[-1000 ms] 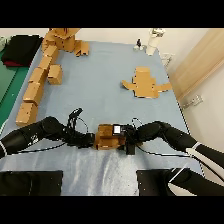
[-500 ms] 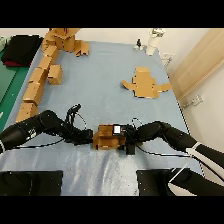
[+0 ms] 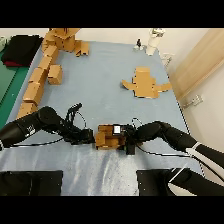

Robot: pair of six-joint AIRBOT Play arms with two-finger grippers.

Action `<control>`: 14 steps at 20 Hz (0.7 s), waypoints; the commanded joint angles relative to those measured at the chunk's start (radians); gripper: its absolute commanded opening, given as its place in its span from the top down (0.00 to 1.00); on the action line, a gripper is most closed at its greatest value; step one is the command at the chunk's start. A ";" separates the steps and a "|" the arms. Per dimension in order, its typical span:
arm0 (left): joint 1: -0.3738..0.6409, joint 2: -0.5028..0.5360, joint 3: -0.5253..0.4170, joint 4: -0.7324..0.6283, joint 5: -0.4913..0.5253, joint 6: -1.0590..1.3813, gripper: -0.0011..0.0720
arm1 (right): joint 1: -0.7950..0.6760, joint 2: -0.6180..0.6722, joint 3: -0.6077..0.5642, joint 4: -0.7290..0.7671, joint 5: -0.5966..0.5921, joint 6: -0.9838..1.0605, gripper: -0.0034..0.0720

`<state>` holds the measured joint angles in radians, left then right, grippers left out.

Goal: Fold the box.

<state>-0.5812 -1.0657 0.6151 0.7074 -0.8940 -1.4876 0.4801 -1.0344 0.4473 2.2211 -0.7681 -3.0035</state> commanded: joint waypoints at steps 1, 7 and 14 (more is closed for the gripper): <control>0.001 0.000 0.003 -0.061 -0.014 0.058 0.38 | 0.000 0.000 0.000 0.000 0.000 0.000 0.36; 0.001 0.000 0.003 -0.072 0.000 0.059 0.23 | 0.000 0.000 0.000 0.000 0.000 0.000 0.36; 0.001 0.000 0.003 -0.109 0.095 0.058 0.24 | 0.000 0.000 0.000 0.000 0.000 0.000 0.36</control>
<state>-0.5804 -1.0657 0.6170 0.6048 -0.8375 -1.4311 0.4801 -1.0344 0.4473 2.2215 -0.7681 -3.0032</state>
